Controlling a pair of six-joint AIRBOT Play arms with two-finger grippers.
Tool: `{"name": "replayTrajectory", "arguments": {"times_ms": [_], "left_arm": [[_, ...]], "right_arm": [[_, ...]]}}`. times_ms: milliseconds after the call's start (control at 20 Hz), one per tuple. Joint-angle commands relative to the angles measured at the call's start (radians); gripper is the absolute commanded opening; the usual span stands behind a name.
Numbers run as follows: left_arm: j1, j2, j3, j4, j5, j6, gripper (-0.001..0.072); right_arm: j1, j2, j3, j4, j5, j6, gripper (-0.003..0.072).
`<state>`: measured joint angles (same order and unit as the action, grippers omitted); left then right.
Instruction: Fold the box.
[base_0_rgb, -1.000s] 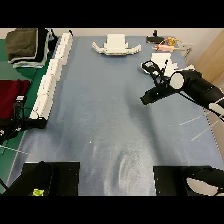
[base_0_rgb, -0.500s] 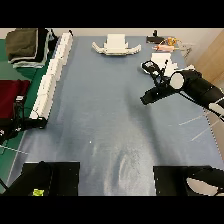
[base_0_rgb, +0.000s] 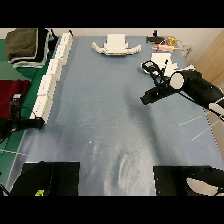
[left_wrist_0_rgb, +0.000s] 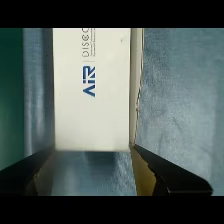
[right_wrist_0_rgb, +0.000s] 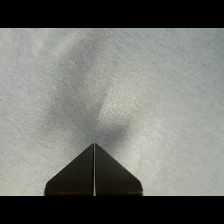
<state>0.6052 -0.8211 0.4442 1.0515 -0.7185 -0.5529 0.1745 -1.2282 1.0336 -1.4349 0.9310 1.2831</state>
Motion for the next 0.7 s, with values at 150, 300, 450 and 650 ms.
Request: {"name": "replayTrajectory", "arguments": {"times_ms": [150, 300, 450, 650], "left_arm": [[-0.001, 0.206, 0.127, 0.233, -0.497, -0.305, 0.0701], [-0.001, 0.294, 0.185, 0.101, -0.597, -0.348, 0.0501], [-0.076, 0.32, 0.245, -0.12, -0.635, -0.351, 0.0013], [-0.34, 0.159, 0.373, -0.13, -0.593, -0.472, 0.0014]], "right_arm": [[0.0, 0.0, 0.001, 0.0, 0.0, 0.0, 0.0006], [0.0, 0.0, 0.001, 0.0, 0.0, 0.0, 0.0006], [0.0, 0.0, 0.001, 0.0, 0.0, 0.0, 0.0005], [0.0, 0.0, 0.001, 0.0, 0.0, 0.0, 0.0006]]}}
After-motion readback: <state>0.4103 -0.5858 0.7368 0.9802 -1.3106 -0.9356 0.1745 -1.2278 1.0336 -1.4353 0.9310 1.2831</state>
